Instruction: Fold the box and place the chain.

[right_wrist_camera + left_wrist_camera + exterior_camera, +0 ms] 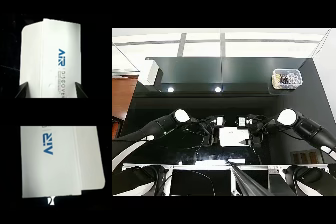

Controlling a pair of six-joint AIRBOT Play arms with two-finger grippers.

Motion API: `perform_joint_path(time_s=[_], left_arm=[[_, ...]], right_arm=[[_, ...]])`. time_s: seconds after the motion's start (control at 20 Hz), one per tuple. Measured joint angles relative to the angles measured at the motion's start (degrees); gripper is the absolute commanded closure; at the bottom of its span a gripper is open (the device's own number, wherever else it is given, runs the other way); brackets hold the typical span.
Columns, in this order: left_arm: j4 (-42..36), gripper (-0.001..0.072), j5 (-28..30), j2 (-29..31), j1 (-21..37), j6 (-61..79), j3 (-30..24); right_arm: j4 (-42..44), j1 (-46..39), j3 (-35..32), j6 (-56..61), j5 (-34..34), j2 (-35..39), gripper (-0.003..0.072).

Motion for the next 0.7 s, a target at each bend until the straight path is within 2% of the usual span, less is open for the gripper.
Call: perform_joint_path(time_s=[0.35, 0.7], left_arm=[[0.00, 0.0303, -0.09, 0.00, 0.00, -0.02, 0.00], [-0.02, 0.0303, -0.13, 0.00, 0.00, -0.02, 0.00]], right_arm=[[-0.98, 1.55, -0.09, 0.46, -0.76, 0.74, -0.0022], [-4.72, 0.04, -1.92, 7.39, -1.36, 7.58, -0.0022]])
